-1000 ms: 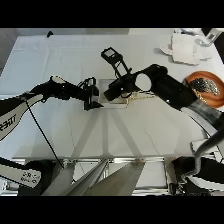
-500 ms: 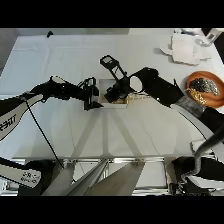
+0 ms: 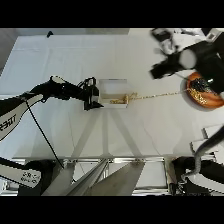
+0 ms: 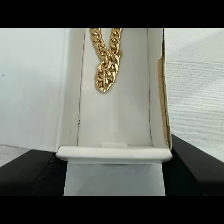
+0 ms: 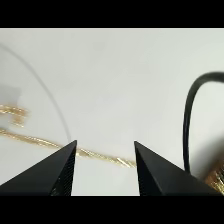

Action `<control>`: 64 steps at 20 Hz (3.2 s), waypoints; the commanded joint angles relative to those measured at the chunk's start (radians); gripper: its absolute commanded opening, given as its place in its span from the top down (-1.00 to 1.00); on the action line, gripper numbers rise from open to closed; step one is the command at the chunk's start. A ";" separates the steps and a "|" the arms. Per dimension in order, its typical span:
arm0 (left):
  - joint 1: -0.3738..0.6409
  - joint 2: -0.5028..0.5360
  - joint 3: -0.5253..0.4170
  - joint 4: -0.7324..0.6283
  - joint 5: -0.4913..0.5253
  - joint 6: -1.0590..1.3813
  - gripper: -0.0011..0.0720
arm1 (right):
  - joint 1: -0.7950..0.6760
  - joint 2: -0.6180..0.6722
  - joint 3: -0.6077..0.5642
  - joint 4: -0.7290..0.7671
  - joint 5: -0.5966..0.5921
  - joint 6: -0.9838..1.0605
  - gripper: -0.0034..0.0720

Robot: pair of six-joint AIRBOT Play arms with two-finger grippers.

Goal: Fold the box and place the chain.

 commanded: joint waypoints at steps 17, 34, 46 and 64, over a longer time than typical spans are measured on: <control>0.000 0.000 0.000 0.000 0.000 0.000 0.55 | -0.568 -0.255 0.001 0.071 0.102 0.153 -0.31; 0.000 0.000 0.000 0.000 0.000 0.000 0.55 | -0.568 -0.421 0.001 0.043 0.055 0.245 0.67; 0.000 0.000 0.000 0.000 0.000 0.000 0.55 | -0.567 -0.245 0.001 0.051 0.100 0.140 0.88; 0.000 0.000 0.000 0.000 0.000 0.000 0.55 | -0.152 -0.001 0.001 0.171 0.193 0.015 0.88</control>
